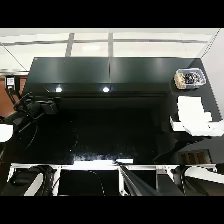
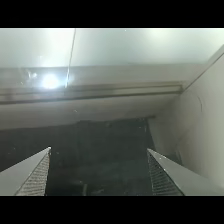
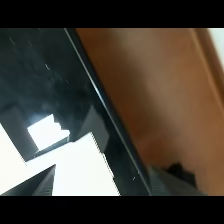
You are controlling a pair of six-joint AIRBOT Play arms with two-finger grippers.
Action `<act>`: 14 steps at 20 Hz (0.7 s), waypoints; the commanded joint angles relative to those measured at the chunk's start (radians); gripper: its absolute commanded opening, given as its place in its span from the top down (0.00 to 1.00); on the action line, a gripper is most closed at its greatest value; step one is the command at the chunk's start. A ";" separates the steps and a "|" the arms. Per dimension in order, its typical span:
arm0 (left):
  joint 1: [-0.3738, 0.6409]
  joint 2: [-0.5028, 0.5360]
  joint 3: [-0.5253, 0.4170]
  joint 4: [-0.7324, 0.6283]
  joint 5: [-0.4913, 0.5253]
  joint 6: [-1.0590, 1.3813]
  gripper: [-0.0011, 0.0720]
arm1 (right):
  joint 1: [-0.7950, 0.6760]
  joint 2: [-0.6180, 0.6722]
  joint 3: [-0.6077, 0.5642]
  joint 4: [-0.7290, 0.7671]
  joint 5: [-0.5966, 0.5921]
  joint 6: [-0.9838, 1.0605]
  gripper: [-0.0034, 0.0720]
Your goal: Fold the box and place the chain.
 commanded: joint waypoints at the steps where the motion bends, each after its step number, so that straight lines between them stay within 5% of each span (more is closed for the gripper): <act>1: -0.006 -0.020 0.000 0.000 0.001 0.000 0.01 | -0.008 -0.079 0.046 0.001 0.112 -0.052 0.17; 6: -0.006 -0.020 0.000 0.000 0.001 0.000 0.01 | -0.008 -0.149 0.076 0.073 0.160 -0.119 0.18; 7: -0.006 -0.020 0.000 0.000 0.001 0.000 0.02 | -0.008 -0.154 0.079 0.077 0.159 -0.119 0.29; 9: -0.006 -0.020 0.000 -0.001 0.001 0.000 0.01 | -0.008 -0.158 0.079 0.076 0.152 -0.124 0.35; 10: -0.006 -0.020 0.000 -0.001 0.001 0.000 0.01 | -0.008 -0.158 0.079 0.076 0.153 -0.138 0.69; 11: -0.006 -0.020 0.000 -0.001 0.001 0.000 0.01 | -0.008 -0.158 0.079 0.076 0.158 -0.151 0.88; 14: -0.006 -0.020 0.000 0.000 0.002 0.000 0.01 | -0.007 -0.156 0.079 0.079 0.245 -0.201 0.93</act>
